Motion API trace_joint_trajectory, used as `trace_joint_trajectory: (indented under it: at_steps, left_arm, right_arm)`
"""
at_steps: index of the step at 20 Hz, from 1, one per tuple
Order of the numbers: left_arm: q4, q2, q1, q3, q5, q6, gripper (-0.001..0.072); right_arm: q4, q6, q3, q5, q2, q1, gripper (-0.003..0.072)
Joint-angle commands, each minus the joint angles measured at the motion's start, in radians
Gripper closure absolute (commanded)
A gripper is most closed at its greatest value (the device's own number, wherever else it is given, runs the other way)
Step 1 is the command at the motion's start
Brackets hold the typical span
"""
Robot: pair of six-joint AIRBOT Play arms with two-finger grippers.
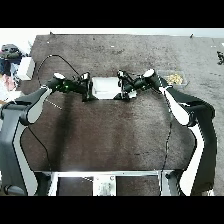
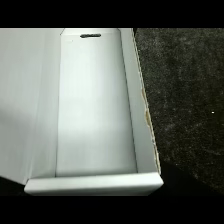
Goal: Fold the box and place the chain.
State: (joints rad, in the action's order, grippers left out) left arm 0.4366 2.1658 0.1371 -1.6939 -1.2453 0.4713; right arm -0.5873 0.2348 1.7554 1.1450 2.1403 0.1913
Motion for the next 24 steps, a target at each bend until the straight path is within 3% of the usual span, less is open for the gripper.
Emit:
trace_joint_trajectory:
  at_steps: [1,3,4,5,6,16,21,24]
  left_arm:
    - [0.000,0.000,0.000,0.000,0.000,0.000,0.0422]
    - [0.000,0.000,0.000,0.000,0.000,0.000,0.0422]
    - [0.000,0.000,0.000,0.000,0.000,0.000,0.0422]
    - [0.000,0.000,0.000,0.000,0.000,0.000,0.0422]
    - [0.000,0.000,0.000,0.000,0.000,0.000,0.0422]
    - [-0.002,0.000,0.000,0.000,0.000,0.000,0.0422]
    - [-0.002,0.000,0.000,0.000,0.000,0.000,0.0422]
    - [-0.002,0.000,0.000,0.000,0.000,0.000,0.0422]
  right_arm:
    - [0.000,0.000,0.000,0.000,-0.001,0.001,0.0221]
    - [0.001,0.000,0.000,0.000,-0.001,0.001,0.0220]
    - [-0.001,0.000,0.000,0.001,-0.001,0.000,0.0171]
    - [0.001,0.000,0.000,-0.003,-0.003,-0.002,-0.0022]
    - [0.000,-0.006,0.000,-0.003,-0.004,-0.003,-0.0034]
    - [-0.005,-0.032,0.000,0.068,-0.031,-0.058,-0.0034]
    - [-0.060,-0.127,0.000,0.098,-0.090,-0.115,-0.0034]
    - [-0.020,-0.228,0.000,0.179,-0.127,-0.132,-0.0026]
